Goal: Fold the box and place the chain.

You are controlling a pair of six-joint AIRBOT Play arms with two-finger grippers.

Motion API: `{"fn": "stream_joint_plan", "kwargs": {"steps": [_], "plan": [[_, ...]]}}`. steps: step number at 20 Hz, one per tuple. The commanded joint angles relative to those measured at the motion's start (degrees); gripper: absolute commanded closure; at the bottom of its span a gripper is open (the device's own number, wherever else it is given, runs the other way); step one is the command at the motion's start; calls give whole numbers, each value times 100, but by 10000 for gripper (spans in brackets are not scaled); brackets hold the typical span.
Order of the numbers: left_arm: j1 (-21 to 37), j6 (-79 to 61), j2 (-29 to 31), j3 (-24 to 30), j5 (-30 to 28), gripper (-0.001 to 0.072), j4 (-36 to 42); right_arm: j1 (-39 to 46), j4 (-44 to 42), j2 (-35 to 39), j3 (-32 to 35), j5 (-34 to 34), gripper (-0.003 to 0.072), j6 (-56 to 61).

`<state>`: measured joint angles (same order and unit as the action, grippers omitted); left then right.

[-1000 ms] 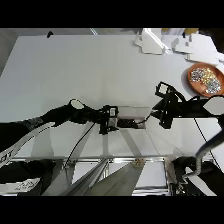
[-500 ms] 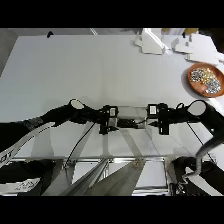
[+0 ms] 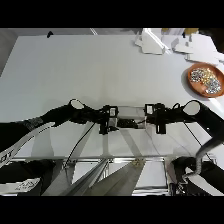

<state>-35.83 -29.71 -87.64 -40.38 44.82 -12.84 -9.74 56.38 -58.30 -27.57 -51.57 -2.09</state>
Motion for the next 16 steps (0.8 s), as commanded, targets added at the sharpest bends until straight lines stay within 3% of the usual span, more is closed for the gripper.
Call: {"fn": "stream_joint_plan", "kwargs": {"steps": [1, 3, 6, 10, 13, 16], "plan": [[2, -2, 4, -4, 0, 574, -2, -7, 1290, 452, 0, -44, 671, 1132], [2, -2, 4, -2, 0, 574, -2, -9, 1700, 925, -4, -273, 671, 1515], [2, -2, 4, -2, -2, 575, -2, -9, 1556, 1803, -146, -590, 671, 1517], [2, -2, 4, -4, -2, 575, -2, -146, 348, 2496, -415, -584, 671, 1513], [2, -2, 4, -4, 0, 574, -2, -463, -498, 2520, -446, -463, 671, 1368], [2, -2, 4, -4, 0, 574, -2, -870, -992, 2514, -444, 79, 671, 1357]]}}
